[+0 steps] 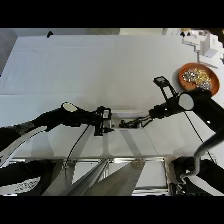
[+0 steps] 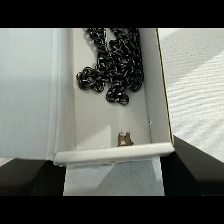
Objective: Fold the box and place the chain.
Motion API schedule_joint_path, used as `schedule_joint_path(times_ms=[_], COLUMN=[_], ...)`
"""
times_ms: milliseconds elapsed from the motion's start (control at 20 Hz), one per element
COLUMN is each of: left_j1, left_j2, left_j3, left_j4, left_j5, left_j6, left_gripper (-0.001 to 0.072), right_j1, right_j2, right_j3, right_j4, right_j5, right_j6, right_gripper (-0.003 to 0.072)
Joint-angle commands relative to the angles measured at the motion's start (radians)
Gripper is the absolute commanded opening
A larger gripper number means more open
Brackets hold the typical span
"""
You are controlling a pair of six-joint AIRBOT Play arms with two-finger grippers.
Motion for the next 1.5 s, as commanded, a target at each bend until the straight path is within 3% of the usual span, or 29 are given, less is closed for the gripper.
schedule_joint_path(times_ms=[0, 200, 550, 850, 1100, 1450], left_j1=[0.001, 0.001, 0.001, 0.001, 0.001, 0.001], left_j2=[0.001, 0.001, 0.001, 0.001, 0.001, 0.001], left_j3=[0.0, 0.0, 0.0, 0.0, 0.0, 0.0], left_j4=[0.0, 0.0, 0.0, 0.0, 0.0, 0.0], left_j5=[0.0, 0.0, 0.0, 0.0, 0.0, 0.0], left_j6=[0.0, 0.0, 0.0, 0.0, 0.0, 0.0], left_gripper=[0.0066, 0.0066, 0.0066, 0.0066, 0.0066, 0.0066], right_j1=[0.055, 0.183, 0.34, 0.421, 0.454, 0.487], right_j2=[0.159, 0.268, 0.279, 0.278, 0.225, 0.098], right_j3=[0.001, 0.001, 0.001, 0.001, 0.001, 0.001], right_j4=[0.005, 0.009, 0.008, 0.062, 0.086, 0.109], right_j5=[0.053, 0.063, 0.023, -0.175, -0.309, -0.348], right_j6=[-0.003, 0.009, 0.079, 0.09, 0.09, 0.086], right_gripper=[0.0018, 0.0019, 0.0019, 0.0019, 0.0019, 0.0019])
